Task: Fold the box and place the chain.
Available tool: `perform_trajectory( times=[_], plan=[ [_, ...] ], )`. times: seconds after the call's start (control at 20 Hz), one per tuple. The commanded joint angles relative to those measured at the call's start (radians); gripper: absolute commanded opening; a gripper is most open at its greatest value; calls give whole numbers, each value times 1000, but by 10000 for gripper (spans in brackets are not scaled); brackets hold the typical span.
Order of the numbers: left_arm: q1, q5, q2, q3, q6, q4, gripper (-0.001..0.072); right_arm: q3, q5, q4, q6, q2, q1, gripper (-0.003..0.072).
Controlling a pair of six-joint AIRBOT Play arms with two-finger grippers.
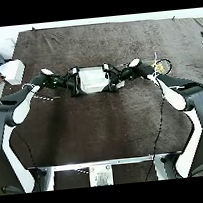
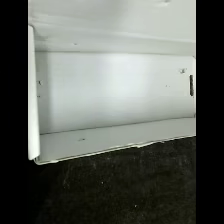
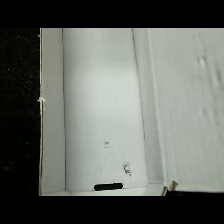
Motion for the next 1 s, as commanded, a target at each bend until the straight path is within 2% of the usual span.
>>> perform_trajectory(
  times=[0.0, 0.5, 0.55, 0.6, 0.7, 0.75, 0.95],
  plan=[
    [0, 0, -1, 0, 3, 13, 715, 0, 0, 0, 0, 0, 1, 542],
    [0, -10, 0, 0, 19, -23, 705, 0, 0, 0, 0, 0, 1, 542],
    [0, -7, 0, 0, 19, -23, 665, 0, 0, 0, 0, 0, 1, 542],
    [0, -7, 0, 0, 19, -19, 476, 0, 0, 0, 0, 0, 1, 542],
    [0, 0, 0, 0, 18, 8, 428, 0, 0, 0, 0, 0, 0, 542],
    [0, 0, 0, 0, 18, 23, 345, 0, 0, 0, 0, 0, 1, 542],
    [0, 0, 0, 0, 18, 26, 362, 0, 0, 0, 0, 0, 1, 542]
  ],
)
